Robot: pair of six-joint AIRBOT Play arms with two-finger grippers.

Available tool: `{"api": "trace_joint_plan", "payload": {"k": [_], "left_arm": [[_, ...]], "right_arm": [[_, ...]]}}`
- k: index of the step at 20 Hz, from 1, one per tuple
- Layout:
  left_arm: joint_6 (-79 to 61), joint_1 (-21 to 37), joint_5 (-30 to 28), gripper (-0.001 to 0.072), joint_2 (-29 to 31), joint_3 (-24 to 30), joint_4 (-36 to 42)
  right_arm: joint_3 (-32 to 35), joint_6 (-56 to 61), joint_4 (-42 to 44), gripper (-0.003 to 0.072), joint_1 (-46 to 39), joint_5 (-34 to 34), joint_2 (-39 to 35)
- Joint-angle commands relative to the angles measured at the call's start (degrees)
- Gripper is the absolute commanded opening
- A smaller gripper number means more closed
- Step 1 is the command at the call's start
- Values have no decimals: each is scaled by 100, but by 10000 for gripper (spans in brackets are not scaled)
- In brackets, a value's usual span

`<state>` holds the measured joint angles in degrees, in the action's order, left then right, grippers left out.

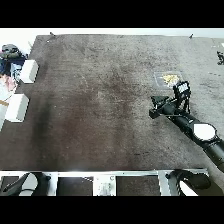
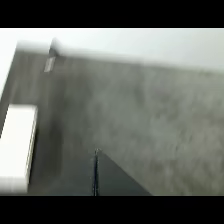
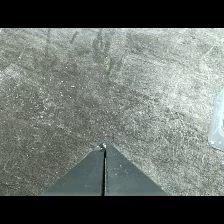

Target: Fold the box and place the chain.

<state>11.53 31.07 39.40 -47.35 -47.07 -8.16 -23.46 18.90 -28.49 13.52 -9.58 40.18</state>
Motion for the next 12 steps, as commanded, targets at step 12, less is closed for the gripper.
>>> {"api": "trace_joint_plan", "payload": {"k": [12], "left_arm": [[-855,-3534,-4194,5,2559,2837,240]], "right_arm": [[2,0,0,9,0,0,-4]]}}
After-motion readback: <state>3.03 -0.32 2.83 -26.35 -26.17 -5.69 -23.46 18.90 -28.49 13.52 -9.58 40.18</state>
